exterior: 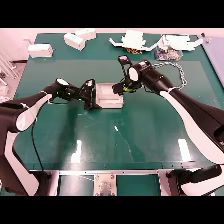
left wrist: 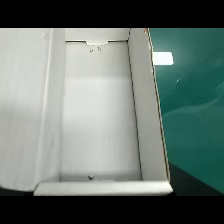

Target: Fold the box and place the chain.

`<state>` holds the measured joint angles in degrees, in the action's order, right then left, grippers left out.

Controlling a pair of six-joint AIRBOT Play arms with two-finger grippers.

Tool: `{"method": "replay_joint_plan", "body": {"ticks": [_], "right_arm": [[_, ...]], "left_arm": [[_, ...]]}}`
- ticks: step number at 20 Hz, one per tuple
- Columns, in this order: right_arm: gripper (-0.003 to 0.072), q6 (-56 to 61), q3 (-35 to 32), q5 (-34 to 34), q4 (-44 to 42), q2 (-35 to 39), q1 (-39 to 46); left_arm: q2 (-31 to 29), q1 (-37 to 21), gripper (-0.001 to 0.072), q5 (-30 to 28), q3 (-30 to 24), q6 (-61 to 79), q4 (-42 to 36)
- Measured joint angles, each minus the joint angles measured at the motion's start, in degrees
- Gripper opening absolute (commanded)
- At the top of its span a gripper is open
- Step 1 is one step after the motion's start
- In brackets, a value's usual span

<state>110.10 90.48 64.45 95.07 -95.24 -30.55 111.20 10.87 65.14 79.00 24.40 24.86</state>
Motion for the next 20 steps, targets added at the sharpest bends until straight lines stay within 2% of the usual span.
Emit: {"method": "replay_joint_plan", "body": {"ticks": [7,11,13,17,20], "right_arm": [[0.045,-9.57,0.0,0.39,0.37,6.25,1.22],[0.0451,-21.53,-0.96,0.7,0.79,7.37,6.01],[0.045,-30.45,-2.82,-1.68,-0.31,7.63,10.08],[0.0448,-53.86,-6.86,-9.86,-14.73,6.62,19.34],[0.0429,-73.22,-8.0,-12.68,-27.43,3.67,25.29]], "left_arm": [[0.0,-0.02,0.049,0.02,0.0,-0.02,-0.02],[0.0,-0.02,0.049,0.02,0.0,-0.02,0.0],[0.0,-0.02,0.049,0.0,0.0,-0.02,0.0],[0.0,-0.02,0.049,0.0,0.0,-0.02,0.0],[0.0,-0.02,0.049,0.0,0.0,-0.02,-0.02]]}}
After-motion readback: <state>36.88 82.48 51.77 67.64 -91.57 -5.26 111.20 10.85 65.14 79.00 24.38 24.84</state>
